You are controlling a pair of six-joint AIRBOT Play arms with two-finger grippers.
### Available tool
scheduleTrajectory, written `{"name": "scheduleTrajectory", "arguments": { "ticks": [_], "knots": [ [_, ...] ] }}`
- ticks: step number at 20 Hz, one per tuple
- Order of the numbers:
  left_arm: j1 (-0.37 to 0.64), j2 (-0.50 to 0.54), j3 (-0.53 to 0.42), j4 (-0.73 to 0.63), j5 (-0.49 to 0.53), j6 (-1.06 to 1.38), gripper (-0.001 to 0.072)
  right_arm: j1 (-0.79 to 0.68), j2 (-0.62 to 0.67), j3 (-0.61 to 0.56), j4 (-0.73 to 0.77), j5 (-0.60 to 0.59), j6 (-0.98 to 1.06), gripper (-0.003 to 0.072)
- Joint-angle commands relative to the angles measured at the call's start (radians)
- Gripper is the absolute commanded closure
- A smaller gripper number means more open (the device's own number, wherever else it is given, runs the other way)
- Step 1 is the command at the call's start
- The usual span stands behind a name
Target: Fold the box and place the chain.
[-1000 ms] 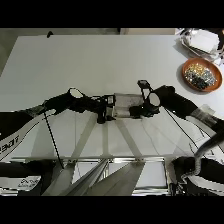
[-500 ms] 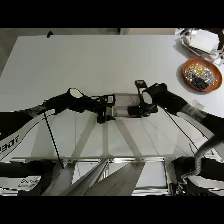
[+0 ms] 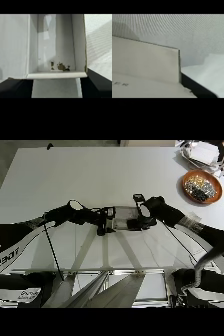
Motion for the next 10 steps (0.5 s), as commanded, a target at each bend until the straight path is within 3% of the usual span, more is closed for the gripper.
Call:
{"name": "scheduleTrajectory", "arguments": {
  "ticks": [1, 7, 10],
  "knots": [
    [0.000, 0.000, 0.000, -0.001, 0.002, -0.003, 0.0438, -0.011, 0.047, 0.002, 0.000, -0.001, 0.002, 0.0223],
    [0.000, 0.000, 0.000, -0.001, 0.001, -0.003, 0.0438, -0.093, 0.224, 0.003, 0.003, 0.063, -0.114, 0.0221],
    [0.000, 0.000, 0.000, -0.001, 0.001, -0.003, 0.0438, -0.209, 0.333, 0.026, -0.005, 0.092, -0.210, 0.0222]
  ]
}}
